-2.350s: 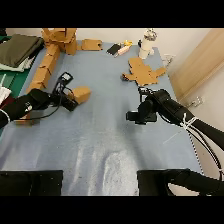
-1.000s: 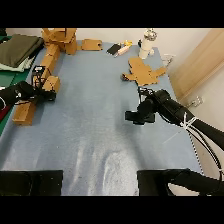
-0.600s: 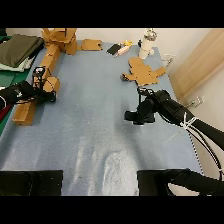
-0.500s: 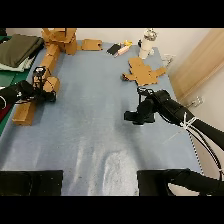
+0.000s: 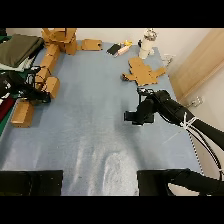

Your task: Fold the box.

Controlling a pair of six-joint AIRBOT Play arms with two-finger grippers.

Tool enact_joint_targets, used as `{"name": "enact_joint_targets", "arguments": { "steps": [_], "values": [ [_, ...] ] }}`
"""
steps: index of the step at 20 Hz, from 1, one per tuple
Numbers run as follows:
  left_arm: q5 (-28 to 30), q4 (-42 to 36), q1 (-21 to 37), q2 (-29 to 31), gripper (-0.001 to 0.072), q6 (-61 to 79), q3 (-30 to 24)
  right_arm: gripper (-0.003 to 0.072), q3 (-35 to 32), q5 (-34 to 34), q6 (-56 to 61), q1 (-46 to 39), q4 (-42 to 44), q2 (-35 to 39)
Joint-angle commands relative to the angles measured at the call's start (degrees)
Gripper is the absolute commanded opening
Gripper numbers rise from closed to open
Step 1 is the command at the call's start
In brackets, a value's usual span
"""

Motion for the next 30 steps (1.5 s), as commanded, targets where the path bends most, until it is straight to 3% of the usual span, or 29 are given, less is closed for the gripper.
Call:
{"name": "enact_joint_targets", "arguments": {
  "steps": [1,3,4,7,12,15,19,30],
  "values": [
    [-12.72,0.09,0.02,1.7,0.0644,-0.48,3.69,0.0005,0.07,0.07,-0.96,0.02,1.36,-0.04],
    [-17.46,-1.88,-0.68,2.4,0.008,-0.48,4.17,0.0005,0.07,0.7,-1.42,0.02,1.55,-0.04],
    [-18.95,-4.15,-1.62,2.69,0.001,-0.61,4.2,0.0006,0.11,1.29,-1.42,0.02,1.6,-0.04],
    [-20.63,-9.03,-8.24,2.78,0.0009,-2.97,4.35,0.0005,3.43,1.33,-2.6,-0.09,2.08,-1.88],
    [-13.6,-8.81,-25.27,2.69,0.0008,-12.13,8.13,0.0006,15.89,-0.72,-5.4,-0.11,4.15,-10.1],
    [-11.54,-8.83,-30.67,2.4,0.0008,-16.02,8.44,0.0006,24.35,-3.02,-8.15,-0.09,6.54,-16.57],
    [-13.66,-8.92,-33.07,2.12,0.001,-16.48,8.41,0.0006,29.86,0.31,-8.81,-0.02,7.96,-20.22],
    [-14.71,-9.03,-33.18,2.12,0.001,-16.46,8.41,0.0006,29.92,0.2,-8.79,-0.02,7.98,-20.17]
  ]
}}
